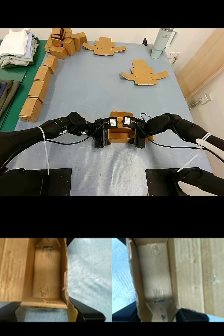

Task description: Fold the box.

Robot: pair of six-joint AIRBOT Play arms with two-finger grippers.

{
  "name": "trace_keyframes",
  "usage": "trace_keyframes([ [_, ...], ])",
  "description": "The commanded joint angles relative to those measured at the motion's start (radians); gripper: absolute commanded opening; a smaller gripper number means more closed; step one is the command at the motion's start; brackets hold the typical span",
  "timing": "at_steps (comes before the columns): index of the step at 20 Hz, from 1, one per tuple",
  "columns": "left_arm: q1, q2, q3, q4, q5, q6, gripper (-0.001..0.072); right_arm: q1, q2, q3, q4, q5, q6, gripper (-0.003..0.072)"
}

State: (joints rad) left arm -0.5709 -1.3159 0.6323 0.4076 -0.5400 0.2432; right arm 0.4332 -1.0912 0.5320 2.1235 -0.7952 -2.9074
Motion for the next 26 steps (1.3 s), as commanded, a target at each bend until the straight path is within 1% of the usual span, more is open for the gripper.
trace_keyframes([
  [1, -0.003, -0.006, 0.007, 0.005, 0.005, -0.005, 0.0697, 0.000, 0.000, 0.000, 0.000, 0.000, 0.000, 0.0501],
  [4, -0.003, -0.006, 0.007, 0.005, -0.023, 0.012, 0.0696, 0.000, 0.000, 0.000, 0.000, 0.001, 0.000, 0.0501],
  [7, -0.003, -0.006, 0.007, 0.005, -0.026, 0.011, 0.0695, 0.000, 0.000, 0.000, 0.000, 0.000, 0.000, 0.0501],
  [8, -0.003, -0.006, 0.007, 0.005, -0.027, 0.011, 0.0672, 0.000, 0.000, 0.000, 0.000, 0.000, 0.000, 0.0501],
  [9, -0.003, -0.007, 0.007, 0.006, -0.035, 0.012, 0.0513, 0.000, 0.000, 0.000, 0.000, 0.000, 0.000, 0.0501],
  [10, -0.003, -0.011, 0.008, 0.008, -0.040, 0.010, 0.0488, 0.000, 0.000, 0.000, 0.000, 0.000, 0.000, 0.0501],
  [26, -0.002, -0.012, 0.008, 0.008, -0.039, 0.010, 0.0489, 0.000, 0.000, 0.000, 0.000, 0.000, 0.000, 0.0501],
])
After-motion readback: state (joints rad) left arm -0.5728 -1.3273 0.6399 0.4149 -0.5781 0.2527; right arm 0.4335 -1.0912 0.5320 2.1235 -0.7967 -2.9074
